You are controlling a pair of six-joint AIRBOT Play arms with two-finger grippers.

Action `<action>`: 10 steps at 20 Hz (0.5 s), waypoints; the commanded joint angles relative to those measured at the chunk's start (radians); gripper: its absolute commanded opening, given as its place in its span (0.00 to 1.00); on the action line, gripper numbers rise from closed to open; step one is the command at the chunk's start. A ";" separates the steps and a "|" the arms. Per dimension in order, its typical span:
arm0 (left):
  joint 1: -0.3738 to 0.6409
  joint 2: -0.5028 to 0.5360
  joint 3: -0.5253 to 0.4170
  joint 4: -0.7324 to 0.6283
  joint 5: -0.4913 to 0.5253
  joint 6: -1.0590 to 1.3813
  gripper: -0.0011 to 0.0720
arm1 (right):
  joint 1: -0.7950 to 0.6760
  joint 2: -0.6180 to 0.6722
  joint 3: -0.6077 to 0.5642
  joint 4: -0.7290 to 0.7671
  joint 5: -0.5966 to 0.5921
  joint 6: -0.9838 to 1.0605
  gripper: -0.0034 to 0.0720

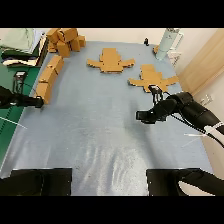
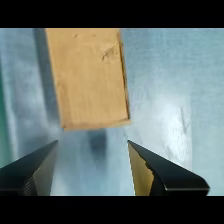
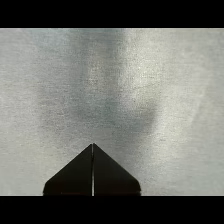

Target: Fold the box.

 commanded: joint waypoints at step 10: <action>-0.432 0.230 0.203 -0.060 -0.280 -0.145 0.03 | -0.001 -0.002 0.002 0.053 0.098 -0.003 0.05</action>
